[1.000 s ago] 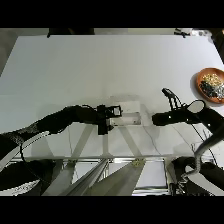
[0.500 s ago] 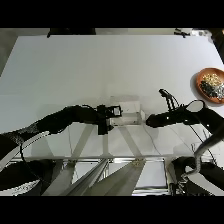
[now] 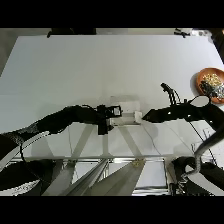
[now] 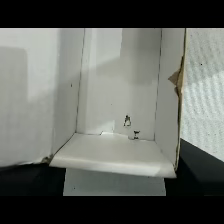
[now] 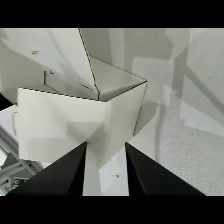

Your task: Fold the box and place the chain.

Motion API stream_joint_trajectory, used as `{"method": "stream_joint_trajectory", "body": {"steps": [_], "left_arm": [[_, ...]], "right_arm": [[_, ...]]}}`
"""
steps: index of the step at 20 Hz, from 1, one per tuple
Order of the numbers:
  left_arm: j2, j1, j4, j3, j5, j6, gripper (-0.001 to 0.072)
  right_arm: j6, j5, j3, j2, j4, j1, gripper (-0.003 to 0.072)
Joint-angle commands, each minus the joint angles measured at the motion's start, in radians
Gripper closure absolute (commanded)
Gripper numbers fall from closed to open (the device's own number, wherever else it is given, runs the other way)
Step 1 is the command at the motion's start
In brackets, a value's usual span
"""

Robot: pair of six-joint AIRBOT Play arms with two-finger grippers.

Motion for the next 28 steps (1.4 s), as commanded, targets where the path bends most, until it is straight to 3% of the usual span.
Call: {"method": "stream_joint_trajectory", "body": {"steps": [1, 3, 4, 10, 12, 20, 28], "left_arm": [[-0.001, 0.000, 0.000, 0.000, 0.000, 0.000, 0.0627], [-0.001, 0.000, 0.000, 0.000, 0.000, 0.000, 0.0627], [-0.001, 0.000, 0.000, 0.000, 0.000, 0.000, 0.0627], [-0.001, 0.000, 0.000, 0.000, 0.000, 0.000, 0.0627], [-0.001, 0.000, 0.000, 0.000, 0.000, 0.000, 0.0627], [-0.001, 0.000, 0.000, 0.000, 0.000, 0.000, 0.0627], [-0.001, 0.000, 0.000, 0.000, 0.000, 0.000, 0.0627]], "right_arm": [[-0.005, 0.058, 0.008, 0.000, 0.007, -0.023, 0.0383], [-0.004, 0.061, 0.008, 0.000, 0.026, -0.019, 0.0246], [-0.004, 0.057, 0.008, 0.000, 0.032, -0.019, 0.0234], [0.024, -0.014, 0.008, -0.001, 0.023, 0.050, 0.0230], [0.090, -0.094, 0.013, -0.001, -0.032, 0.101, 0.0230], [0.339, -0.135, 0.100, 0.000, -0.192, 0.255, 0.0229], [0.659, -0.161, 0.183, -0.001, -0.448, 0.400, 0.0231]]}}
